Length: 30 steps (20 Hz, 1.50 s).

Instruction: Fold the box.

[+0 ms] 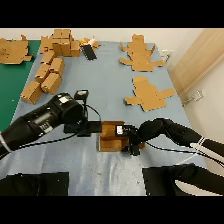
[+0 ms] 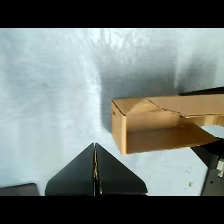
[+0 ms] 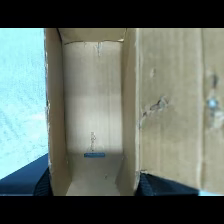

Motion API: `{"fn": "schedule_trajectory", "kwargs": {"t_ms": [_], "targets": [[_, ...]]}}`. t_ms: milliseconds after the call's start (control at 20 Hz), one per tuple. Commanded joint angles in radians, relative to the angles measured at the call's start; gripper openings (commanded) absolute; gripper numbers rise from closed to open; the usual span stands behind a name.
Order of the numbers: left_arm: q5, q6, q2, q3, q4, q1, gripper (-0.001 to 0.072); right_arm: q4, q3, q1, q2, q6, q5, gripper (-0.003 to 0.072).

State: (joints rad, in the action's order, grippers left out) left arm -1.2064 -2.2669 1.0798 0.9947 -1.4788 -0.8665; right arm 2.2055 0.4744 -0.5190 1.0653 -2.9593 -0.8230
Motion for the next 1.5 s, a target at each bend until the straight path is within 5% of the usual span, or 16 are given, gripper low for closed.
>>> {"fn": "schedule_trajectory", "kwargs": {"t_ms": [0, 150, 300, 400, 650, 850, 1050, 1150, 1450], "targets": [[-0.075, 0.103, -0.048, -0.029, -0.233, 0.069, 0.001, 0.0, 0.0, 0.0, 0.0, 0.0, 0.0, 0.0561], [0.045, 0.455, -0.045, -0.145, -0.175, 0.296, 0.0009, 0.0, 0.0, 0.0, 0.0, 0.0, -0.001, 0.0562], [0.291, 1.069, 0.0, -0.203, 0.214, 0.571, 0.001, 0.0, 0.0, 0.0, 0.0, 0.0, 0.0, 0.0562], [0.359, 1.492, 0.059, -0.203, 0.448, 0.655, 0.001, -0.002, 0.0, 0.0, 0.0, 0.0, 0.0, 0.0562], [0.531, 2.006, 0.14, -0.225, 0.622, 0.57, 0.0009, -0.002, 0.0, 0.0, 0.0, 0.0, 0.002, 0.0561], [0.528, 2.197, 0.085, -0.359, 0.787, 0.48, 0.0009, -0.002, 0.0, 0.0, 0.0, 0.0, 0.002, 0.0561], [0.498, 2.361, 0.029, -0.467, 0.787, 0.38, 0.0027, -0.002, 0.0, 0.0, 0.0, 0.0, 0.002, 0.0561], [0.494, 2.356, 0.03, -0.467, 0.804, 0.312, 0.0693, -0.002, 0.0, 0.0, 0.0, 0.0, 0.001, 0.0561], [0.51, 2.256, 0.032, -0.467, 0.832, 0.205, 0.0695, -0.002, 0.0, 0.0, 0.0, 0.0, -0.002, 0.0561]]}}
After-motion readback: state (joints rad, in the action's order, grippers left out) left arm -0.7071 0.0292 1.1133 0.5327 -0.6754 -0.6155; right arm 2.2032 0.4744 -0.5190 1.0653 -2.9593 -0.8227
